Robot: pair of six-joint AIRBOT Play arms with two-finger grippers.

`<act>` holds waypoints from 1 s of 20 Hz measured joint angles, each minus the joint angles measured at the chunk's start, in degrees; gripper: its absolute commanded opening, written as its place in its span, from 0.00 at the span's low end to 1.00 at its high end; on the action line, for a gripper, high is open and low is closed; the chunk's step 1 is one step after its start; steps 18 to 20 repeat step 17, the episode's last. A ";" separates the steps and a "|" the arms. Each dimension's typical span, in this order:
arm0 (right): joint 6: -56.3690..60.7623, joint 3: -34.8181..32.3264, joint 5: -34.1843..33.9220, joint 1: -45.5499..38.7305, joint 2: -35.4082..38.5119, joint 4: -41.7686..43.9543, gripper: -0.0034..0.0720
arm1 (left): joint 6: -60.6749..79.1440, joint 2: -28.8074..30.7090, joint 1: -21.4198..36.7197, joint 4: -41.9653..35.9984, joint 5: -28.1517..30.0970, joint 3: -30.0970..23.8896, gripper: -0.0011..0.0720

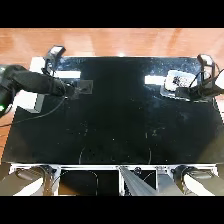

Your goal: Fold the box and place the chain.

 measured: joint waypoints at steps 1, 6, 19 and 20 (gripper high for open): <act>0.13 -0.92 0.04 -0.26 0.04 -0.24 0.09 | -1.84 0.11 -1.01 2.12 0.00 -0.61 0.04; 0.90 -2.71 0.55 -0.79 0.04 -1.18 0.09 | -7.06 0.31 -0.83 7.26 0.15 -1.77 0.04; 1.07 -3.17 0.68 -0.90 0.07 -1.60 0.09 | -8.59 0.22 -0.74 9.18 -2.23 -2.03 0.04; 1.07 -3.17 0.68 -0.90 0.07 -1.60 0.09 | -8.59 0.22 -0.74 9.18 -2.23 -2.03 0.04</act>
